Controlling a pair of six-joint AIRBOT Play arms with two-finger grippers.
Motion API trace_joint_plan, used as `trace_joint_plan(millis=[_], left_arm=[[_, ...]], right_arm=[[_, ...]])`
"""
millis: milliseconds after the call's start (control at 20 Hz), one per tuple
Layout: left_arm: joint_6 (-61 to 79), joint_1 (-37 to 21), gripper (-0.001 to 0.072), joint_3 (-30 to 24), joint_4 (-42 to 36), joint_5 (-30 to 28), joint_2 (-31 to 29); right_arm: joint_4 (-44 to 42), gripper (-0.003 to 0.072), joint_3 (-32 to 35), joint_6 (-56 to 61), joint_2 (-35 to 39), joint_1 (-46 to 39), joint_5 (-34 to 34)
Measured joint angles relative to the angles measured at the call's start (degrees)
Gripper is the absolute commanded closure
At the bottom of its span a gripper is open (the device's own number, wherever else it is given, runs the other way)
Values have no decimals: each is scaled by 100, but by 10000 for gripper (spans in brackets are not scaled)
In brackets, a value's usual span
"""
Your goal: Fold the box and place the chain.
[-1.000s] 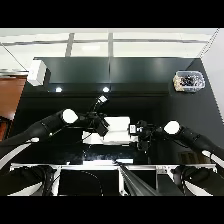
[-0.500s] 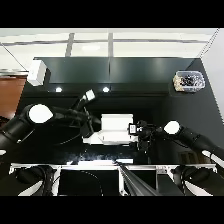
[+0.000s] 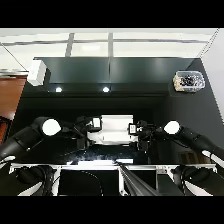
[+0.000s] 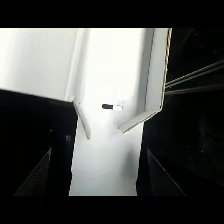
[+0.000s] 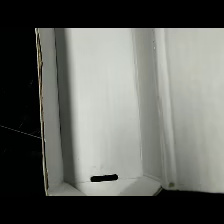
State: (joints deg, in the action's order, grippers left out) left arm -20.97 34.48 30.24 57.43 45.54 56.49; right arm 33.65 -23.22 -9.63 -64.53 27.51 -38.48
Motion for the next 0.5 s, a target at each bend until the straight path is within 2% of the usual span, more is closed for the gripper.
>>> trace_joint_plan(millis=[50,200,250,500], left_arm=[[61,138,82,-24,7,-153,98],[157,417,451,-59,37,-393,306],[175,474,487,-66,37,-448,343],[201,588,490,-79,-280,-754,424]], right_arm=[[0,619,0,0,0,0,2],[-2,618,2,2,0,0,2],[0,619,0,2,0,0,2],[-4,619,2,0,0,0,4]])
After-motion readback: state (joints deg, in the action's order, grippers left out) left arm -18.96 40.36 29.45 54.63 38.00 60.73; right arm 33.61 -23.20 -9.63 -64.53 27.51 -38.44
